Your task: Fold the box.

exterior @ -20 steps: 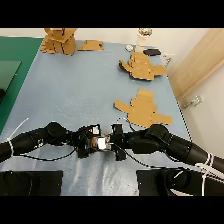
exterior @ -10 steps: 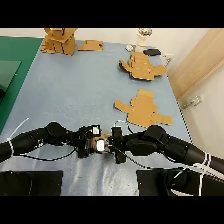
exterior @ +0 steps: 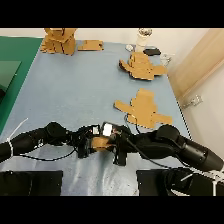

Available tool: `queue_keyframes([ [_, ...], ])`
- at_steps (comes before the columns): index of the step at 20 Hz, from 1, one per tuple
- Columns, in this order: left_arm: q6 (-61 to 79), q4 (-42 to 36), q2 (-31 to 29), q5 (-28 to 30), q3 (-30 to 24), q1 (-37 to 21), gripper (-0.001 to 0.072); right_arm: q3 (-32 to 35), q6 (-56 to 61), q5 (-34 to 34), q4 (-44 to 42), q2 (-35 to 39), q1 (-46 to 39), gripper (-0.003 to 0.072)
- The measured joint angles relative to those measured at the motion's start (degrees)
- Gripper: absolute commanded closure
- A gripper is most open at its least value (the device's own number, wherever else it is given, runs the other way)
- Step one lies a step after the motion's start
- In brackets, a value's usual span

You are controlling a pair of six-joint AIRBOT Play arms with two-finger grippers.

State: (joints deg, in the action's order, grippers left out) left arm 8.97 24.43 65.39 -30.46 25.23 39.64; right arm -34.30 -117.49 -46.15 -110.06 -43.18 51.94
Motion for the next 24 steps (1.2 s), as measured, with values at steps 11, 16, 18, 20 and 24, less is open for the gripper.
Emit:
queue_keyframes([
  [11,0.0,-0.02,0.0,0.02,0.0,0.0,0.0194,17.22,41.24,29.73,-23.17,3.19,2.12,0.0681],
  [16,0.0,0.0,0.0,0.02,0.0,0.0,0.0194,18.43,43.8,35.19,-23.8,2.71,2.34,0.0681],
  [18,0.0,0.0,0.0,0.02,0.0,0.0,0.0194,18.67,44.13,35.19,-23.85,1.75,2.34,0.0681],
  [20,0.0,-0.02,0.0,0.02,0.0,0.0,0.0194,18.78,44.35,34.77,-23.85,0.7,2.38,0.0681],
  [24,0.0,0.0,0.0,0.02,0.0,0.0,0.0194,18.86,44.57,34.03,-23.76,-0.74,2.43,0.0681],
])
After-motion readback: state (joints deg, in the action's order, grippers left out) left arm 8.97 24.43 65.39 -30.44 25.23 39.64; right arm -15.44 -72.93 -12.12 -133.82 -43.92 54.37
